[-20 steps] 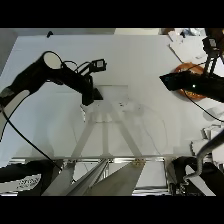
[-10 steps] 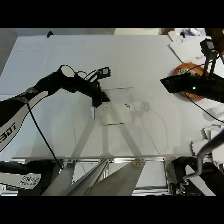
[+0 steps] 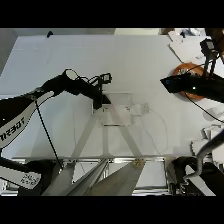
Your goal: Fold the box and place the chain.
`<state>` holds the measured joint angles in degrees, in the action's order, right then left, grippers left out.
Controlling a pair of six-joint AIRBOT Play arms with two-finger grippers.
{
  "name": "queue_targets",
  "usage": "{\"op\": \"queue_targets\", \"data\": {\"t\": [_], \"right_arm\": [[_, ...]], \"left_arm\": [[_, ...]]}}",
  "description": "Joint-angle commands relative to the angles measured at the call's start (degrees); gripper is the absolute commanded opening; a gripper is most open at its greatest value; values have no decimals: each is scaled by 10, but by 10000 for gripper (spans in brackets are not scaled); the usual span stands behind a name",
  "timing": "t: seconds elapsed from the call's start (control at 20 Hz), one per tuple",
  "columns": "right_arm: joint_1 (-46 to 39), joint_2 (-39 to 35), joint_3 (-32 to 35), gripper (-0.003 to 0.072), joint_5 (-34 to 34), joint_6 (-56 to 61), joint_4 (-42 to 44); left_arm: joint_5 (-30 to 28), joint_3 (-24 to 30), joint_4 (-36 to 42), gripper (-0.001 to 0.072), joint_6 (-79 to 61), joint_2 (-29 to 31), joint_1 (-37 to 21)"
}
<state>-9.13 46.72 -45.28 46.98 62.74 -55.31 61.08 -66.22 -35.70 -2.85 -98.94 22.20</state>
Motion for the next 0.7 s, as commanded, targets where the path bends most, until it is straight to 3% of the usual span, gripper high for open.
{"op": "queue_targets", "data": {"t": [0.0, 0.65], "right_arm": [[0, 0, -1, 435, 0, 0, 0], [0, 0, -1, 435, 19, -3, 0]], "left_arm": [[0, 0, 1, 6, -42, -2, 0], [-13, 0, 1, 7, -45, -3, 0]]}}
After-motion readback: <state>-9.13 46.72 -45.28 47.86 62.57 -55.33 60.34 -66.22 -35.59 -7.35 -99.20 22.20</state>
